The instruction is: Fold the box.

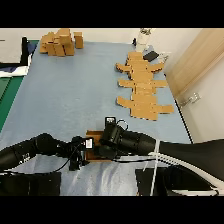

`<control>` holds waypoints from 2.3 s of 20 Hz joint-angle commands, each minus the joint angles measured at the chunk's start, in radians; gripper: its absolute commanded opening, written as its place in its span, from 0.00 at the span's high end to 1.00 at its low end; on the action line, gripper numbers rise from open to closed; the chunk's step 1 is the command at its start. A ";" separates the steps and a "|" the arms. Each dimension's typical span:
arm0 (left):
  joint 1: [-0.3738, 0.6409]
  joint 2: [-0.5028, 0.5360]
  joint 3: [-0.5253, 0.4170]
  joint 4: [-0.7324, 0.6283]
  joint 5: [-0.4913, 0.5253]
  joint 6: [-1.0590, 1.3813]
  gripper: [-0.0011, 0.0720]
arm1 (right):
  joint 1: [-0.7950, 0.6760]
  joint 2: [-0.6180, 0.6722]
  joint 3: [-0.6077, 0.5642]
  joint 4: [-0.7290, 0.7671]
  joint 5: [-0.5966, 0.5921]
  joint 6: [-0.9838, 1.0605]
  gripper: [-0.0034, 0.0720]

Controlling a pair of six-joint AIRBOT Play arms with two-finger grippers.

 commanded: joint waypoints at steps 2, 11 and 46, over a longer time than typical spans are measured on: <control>0.000 0.000 0.000 0.000 0.001 0.000 0.18 | 0.012 0.044 0.002 -0.004 -0.034 0.008 0.56; 0.000 0.000 0.000 0.000 0.002 0.000 0.18 | -0.001 0.305 -0.014 -0.116 -0.202 0.047 0.72; 0.000 0.000 0.000 0.000 0.001 0.000 0.18 | 0.269 0.527 -0.406 -0.627 0.642 -0.877 0.95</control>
